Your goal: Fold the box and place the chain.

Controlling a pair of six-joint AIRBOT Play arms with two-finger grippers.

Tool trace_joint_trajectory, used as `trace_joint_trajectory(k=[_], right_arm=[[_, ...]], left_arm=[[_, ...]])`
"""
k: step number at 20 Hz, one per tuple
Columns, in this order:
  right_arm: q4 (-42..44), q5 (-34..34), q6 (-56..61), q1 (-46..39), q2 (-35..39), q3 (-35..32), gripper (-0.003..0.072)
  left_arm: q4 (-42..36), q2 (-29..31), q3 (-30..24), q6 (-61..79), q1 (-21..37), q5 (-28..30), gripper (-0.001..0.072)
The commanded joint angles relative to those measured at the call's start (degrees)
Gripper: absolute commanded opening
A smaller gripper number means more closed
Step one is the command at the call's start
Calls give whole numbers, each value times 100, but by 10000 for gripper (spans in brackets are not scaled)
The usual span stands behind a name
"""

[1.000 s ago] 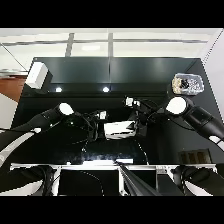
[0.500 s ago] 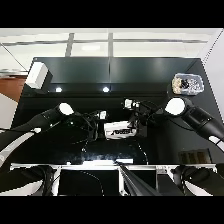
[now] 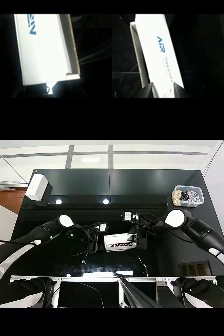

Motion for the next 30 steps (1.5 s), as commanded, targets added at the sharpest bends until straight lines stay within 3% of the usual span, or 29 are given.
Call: trace_joint_trajectory(k=[1,30], right_arm=[[2,33,20,7,0,4,386],[-42,-133,415,42,-83,-210,362]], left_arm=[[0,-4,0,-7,-4,2,488],[0,-4,0,-7,-4,0,488]])
